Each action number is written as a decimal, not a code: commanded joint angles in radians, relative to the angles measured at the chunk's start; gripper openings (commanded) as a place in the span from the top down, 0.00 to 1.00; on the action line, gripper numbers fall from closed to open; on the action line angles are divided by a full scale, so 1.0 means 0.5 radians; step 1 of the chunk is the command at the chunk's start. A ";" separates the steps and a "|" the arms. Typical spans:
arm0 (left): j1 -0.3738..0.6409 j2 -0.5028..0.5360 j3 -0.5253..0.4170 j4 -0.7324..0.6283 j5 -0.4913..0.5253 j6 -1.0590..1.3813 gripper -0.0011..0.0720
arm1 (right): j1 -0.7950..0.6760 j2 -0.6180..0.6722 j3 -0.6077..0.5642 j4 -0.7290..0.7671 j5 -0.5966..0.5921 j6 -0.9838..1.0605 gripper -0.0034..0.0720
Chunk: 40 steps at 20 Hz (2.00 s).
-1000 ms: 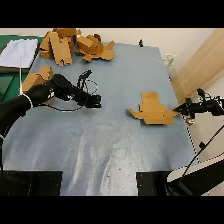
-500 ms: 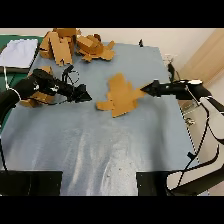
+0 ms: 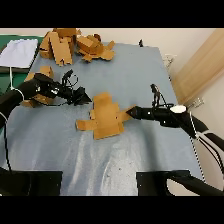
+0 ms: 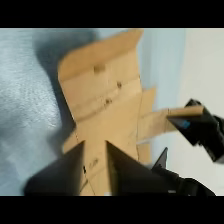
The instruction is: Fold the box.
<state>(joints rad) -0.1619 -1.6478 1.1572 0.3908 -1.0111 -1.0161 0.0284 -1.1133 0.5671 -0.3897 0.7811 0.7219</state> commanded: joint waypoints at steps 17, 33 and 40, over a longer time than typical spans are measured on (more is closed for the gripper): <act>-0.059 -0.258 0.000 0.056 -0.300 0.012 0.27 | 0.072 0.259 -0.285 0.282 -0.034 -0.244 0.96; -0.130 -0.257 0.023 -0.385 -0.303 0.646 0.64 | 0.072 0.259 -0.289 0.279 -0.008 -0.240 0.96; -0.130 -0.257 0.022 -0.385 -0.354 0.900 0.67 | 0.072 0.259 -0.289 0.279 -0.009 -0.240 0.95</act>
<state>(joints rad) -0.2268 -1.7771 1.1675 0.2005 -1.1751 -0.6193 0.0647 -0.9844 0.4232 -0.2501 0.7773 0.6014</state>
